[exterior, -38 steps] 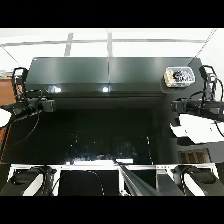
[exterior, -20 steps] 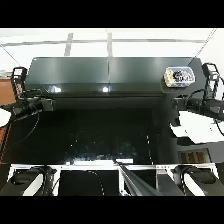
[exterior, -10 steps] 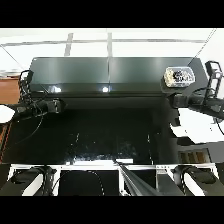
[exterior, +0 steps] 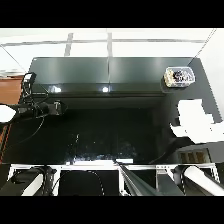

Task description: Fold the box and place the chain.

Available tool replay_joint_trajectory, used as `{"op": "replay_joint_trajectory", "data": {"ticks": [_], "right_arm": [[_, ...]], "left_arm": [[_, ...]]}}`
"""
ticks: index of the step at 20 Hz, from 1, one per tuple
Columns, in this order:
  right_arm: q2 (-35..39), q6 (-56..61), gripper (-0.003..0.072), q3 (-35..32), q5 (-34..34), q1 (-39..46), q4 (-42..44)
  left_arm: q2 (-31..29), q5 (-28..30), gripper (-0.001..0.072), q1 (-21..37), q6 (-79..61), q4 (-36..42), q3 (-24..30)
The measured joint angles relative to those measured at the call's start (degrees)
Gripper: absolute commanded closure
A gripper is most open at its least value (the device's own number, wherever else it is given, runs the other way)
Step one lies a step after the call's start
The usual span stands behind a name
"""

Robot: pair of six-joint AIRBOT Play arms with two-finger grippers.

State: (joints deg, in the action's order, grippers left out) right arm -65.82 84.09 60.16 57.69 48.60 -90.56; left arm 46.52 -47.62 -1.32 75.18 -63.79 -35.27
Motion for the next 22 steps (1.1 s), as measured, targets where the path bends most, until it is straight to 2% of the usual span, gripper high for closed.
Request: {"op": "replay_joint_trajectory", "data": {"ticks": [2,6,8,9,11,15,19,22], "right_arm": [[-6.9,-8.3,-0.0027,3.5,4.0,3.7,2.5],[-18.4,-22.4,-0.0014,8.5,9.5,4.2,5.3],[-21.7,-26.6,0.0320,10.0,10.6,3.3,6.4],[-22.9,-28.4,0.0610,10.6,11.2,2.8,6.7],[-24.0,-31.0,0.0677,11.2,11.9,2.2,7.5],[-21.2,-33.8,0.0671,10.7,15.2,1.5,12.9],[-10.6,-34.0,0.0671,5.2,15.9,-1.4,21.2],[-0.9,-32.0,0.0671,-2.0,13.7,-5.6,26.4]], "left_arm": [[0.0,-0.6,0.0002,0.0,0.0,0.0,0.0],[0.0,-0.9,0.0002,0.0,0.0,0.0,0.0],[0.0,-0.9,0.0002,0.0,0.0,0.0,0.0],[0.0,-0.9,0.0002,0.0,0.0,0.0,0.0],[0.0,-0.9,0.0002,0.0,0.0,0.0,0.0],[0.0,-0.8,0.0002,0.0,0.0,0.0,0.0],[0.0,-0.5,0.0002,0.0,0.0,0.0,0.0],[0.0,-0.6,0.0002,0.0,0.0,0.0,0.0]]}}
